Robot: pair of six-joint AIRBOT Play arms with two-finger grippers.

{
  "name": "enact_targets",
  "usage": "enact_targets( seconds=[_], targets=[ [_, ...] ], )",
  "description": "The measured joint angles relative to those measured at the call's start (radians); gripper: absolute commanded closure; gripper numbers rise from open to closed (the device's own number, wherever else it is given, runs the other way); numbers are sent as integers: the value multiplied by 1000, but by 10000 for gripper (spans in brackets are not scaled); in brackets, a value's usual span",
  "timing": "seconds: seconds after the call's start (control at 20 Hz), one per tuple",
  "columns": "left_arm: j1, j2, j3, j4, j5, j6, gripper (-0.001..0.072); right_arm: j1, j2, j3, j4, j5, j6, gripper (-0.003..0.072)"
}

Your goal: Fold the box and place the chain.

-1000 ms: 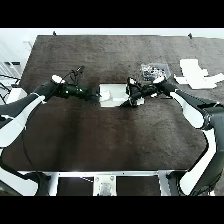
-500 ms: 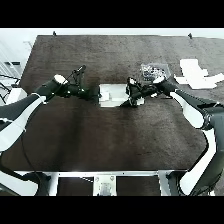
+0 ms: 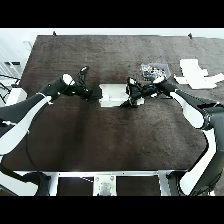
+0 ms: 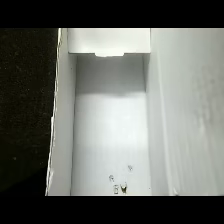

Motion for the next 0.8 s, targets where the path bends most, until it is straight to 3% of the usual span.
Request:
enact_targets(
  seconds=[0.3, 0.55, 0.8],
  targets=[
    [-66, 0, 72, 241, -19, -216, 395, 0, 0, 0, 0, 0, 0, 112],
    [-86, -17, 107, 302, -42, -277, 394, 0, 0, 0, 0, 0, 0, 112],
    [-103, -63, 198, 354, -143, -328, 395, 0, 0, 0, 0, 0, 0, 112]
  ],
)
